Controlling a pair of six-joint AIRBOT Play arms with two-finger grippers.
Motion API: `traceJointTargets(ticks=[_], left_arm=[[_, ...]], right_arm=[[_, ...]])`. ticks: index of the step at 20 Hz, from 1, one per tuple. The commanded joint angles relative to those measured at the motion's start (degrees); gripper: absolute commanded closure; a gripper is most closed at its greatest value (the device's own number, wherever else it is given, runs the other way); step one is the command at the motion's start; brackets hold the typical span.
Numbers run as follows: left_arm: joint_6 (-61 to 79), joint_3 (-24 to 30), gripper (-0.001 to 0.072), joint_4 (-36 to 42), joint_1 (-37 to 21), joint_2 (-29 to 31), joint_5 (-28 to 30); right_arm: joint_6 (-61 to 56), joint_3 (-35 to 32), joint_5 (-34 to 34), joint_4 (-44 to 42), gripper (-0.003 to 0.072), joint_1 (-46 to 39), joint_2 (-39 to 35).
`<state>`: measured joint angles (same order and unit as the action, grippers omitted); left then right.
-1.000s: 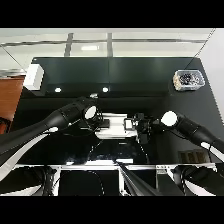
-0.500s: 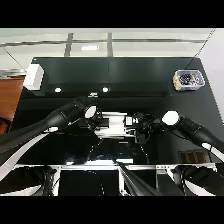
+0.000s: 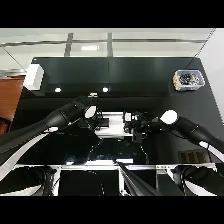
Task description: Fold the box and place the chain.
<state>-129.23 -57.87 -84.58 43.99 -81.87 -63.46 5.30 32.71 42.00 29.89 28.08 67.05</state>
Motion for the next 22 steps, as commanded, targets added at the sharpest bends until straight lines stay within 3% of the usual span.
traceJointTargets(ticks=[1,8,9,11,12,13,14,16,17,18,20,22], left_arm=[[0.0,0.0,0.0685,0.0,0.0,0.0,0.0],[0.0,0.0,0.0685,0.0,0.0,0.0,0.3],[0.0,0.0,0.0684,0.0,0.0,0.0,0.3],[0.0,0.0,0.0684,0.0,0.0,0.0,0.3],[0.0,0.0,0.0684,0.0,0.0,0.0,0.3],[0.0,0.0,0.0684,0.0,0.0,0.0,0.3],[0.0,0.0,0.0684,0.0,0.0,0.0,0.3],[0.0,0.0,0.0684,0.1,0.0,0.0,0.3],[0.1,0.0,0.0684,0.7,0.0,0.0,0.2],[0.0,0.0,0.0684,1.1,0.0,0.0,0.1],[0.0,0.0,0.0684,1.1,0.0,0.0,0.1],[0.0,0.0,0.0683,1.1,0.0,0.0,0.0]], right_arm=[[1.2,0.0,-0.8,-5.2,0.0526,0.8,2.1],[1.2,0.0,-2.8,-5.2,0.0509,1.7,4.2],[1.2,0.0,-3.2,-5.2,0.0297,1.7,4.2],[1.2,0.0,-3.2,-5.2,0.0372,1.7,4.2],[1.2,0.0,-3.5,-5.3,0.0321,1.7,4.2],[1.2,0.0,-3.5,-5.3,0.0176,1.8,4.2],[1.1,0.0,-3.4,-5.2,0.0319,1.8,4.2],[0.6,0.0,-2.9,-5.2,0.0464,1.8,4.2],[-0.6,0.1,-1.0,-5.2,0.0627,1.7,4.1],[-3.8,0.1,0.9,-4.2,0.0671,1.1,3.6],[-19.1,0.2,4.7,0.6,0.0672,-1.5,0.2],[-37.6,1.4,13.0,8.0,0.0672,-6.5,-5.5]])
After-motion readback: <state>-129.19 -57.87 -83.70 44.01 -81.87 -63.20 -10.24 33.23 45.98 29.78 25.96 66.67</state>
